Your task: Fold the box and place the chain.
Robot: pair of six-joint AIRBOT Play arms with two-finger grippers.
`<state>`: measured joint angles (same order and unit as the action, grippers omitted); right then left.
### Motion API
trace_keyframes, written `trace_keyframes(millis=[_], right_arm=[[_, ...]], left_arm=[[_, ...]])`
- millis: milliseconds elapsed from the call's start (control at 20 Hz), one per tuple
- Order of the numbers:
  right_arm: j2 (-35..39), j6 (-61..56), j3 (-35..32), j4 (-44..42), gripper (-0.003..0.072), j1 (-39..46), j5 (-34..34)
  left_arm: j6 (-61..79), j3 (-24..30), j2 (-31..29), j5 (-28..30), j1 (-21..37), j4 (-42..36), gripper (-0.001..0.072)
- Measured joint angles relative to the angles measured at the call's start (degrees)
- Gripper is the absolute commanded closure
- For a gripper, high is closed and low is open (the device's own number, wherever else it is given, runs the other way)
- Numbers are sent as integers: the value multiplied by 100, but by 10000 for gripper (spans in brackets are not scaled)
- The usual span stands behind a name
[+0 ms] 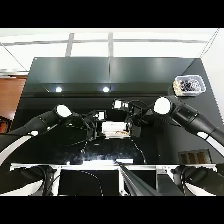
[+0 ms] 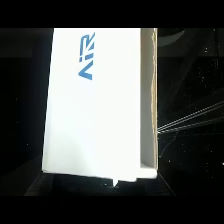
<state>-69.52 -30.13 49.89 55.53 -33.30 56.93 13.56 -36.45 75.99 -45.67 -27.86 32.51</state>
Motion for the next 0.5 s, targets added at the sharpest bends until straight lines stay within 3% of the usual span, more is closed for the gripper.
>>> trace_keyframes(millis=[500], right_arm=[[9,-225,0,11,299,0,302]], left_arm=[[-2,0,2,-15,-4,0,246]])
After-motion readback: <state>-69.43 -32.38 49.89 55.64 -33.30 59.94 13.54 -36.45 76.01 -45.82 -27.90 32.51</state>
